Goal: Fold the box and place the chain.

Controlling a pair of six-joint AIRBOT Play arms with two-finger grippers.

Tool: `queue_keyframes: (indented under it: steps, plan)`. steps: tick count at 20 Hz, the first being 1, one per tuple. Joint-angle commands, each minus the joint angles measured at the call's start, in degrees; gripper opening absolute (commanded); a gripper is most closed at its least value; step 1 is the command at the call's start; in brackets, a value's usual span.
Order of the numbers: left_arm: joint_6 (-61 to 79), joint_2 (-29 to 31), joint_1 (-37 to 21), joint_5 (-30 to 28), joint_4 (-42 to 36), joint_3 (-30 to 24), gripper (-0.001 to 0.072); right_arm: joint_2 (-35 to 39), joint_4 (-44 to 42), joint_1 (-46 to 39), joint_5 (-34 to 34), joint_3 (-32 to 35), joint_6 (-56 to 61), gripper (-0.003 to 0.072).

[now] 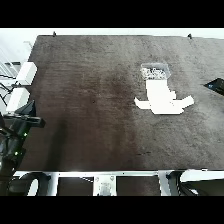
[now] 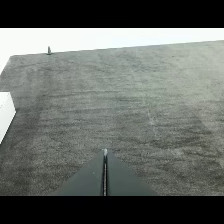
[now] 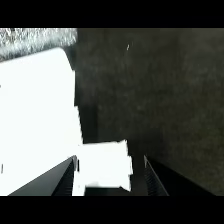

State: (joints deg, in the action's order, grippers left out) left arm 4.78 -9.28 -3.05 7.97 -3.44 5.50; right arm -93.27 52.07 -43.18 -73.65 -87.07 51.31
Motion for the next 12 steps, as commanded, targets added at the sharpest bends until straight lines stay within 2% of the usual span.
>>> queue_keyframes:
  steps: [1, 7, 12]
  plan:
    - [0.0, 0.0, 0.0, 0.0, 0.0, 0.0, 0.0019, -8.2, 4.8, 0.7, -8.4, -7.5, 2.5, 0.0528]
    - [0.0, 0.0, 0.0, 0.0, 0.0, 0.0, 0.0019, -15.8, 6.1, 5.3, -9.9, -8.1, 2.7, 0.0527]
    - [0.0, 0.0, 0.0, 0.0, 0.0, 0.0, 0.0019, -19.4, 5.8, 6.8, -10.6, -8.2, 3.1, 0.0525]
